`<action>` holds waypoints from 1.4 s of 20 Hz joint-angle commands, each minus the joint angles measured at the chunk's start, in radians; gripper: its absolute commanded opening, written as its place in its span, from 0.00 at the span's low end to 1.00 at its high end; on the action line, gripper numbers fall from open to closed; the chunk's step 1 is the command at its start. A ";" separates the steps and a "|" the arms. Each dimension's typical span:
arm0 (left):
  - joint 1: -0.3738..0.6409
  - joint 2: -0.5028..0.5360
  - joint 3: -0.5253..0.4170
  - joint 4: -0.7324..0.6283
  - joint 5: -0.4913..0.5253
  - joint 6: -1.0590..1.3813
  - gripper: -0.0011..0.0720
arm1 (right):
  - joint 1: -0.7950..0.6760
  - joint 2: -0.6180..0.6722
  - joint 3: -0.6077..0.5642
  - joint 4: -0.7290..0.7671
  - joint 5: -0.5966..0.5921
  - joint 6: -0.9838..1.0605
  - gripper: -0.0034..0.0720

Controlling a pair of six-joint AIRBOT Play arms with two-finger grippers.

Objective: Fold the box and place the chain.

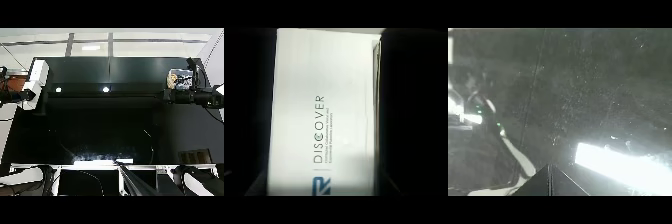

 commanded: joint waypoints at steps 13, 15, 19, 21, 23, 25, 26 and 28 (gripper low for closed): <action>-0.057 0.370 0.229 -0.045 -0.416 -0.277 0.05 | -0.129 0.073 0.134 -0.161 0.124 0.015 0.09; -0.141 0.439 0.212 -0.017 -0.465 -0.297 0.04 | -0.168 0.177 0.166 -0.427 0.092 0.127 0.09; -0.462 0.644 -0.051 0.169 -0.260 -0.478 0.04 | -0.180 0.420 0.000 -0.683 -0.125 0.293 0.09; -0.603 0.711 -0.230 0.169 -0.111 -0.544 0.05 | -0.179 0.456 -0.138 -0.651 -0.197 0.325 0.09; -0.697 0.753 -0.345 0.195 -0.034 -0.535 0.05 | -0.179 0.452 -0.232 -0.651 -0.205 0.324 0.09; -0.728 0.786 -0.401 0.240 0.011 -0.573 0.05 | -0.179 0.452 -0.270 -0.653 -0.160 0.324 0.09; -0.723 0.794 -0.410 0.256 0.016 -0.608 0.05 | -0.179 0.452 -0.269 -0.654 -0.124 0.324 0.09; -0.710 0.794 -0.411 0.317 0.030 -0.686 0.05 | -0.179 0.452 -0.269 -0.655 -0.098 0.324 0.09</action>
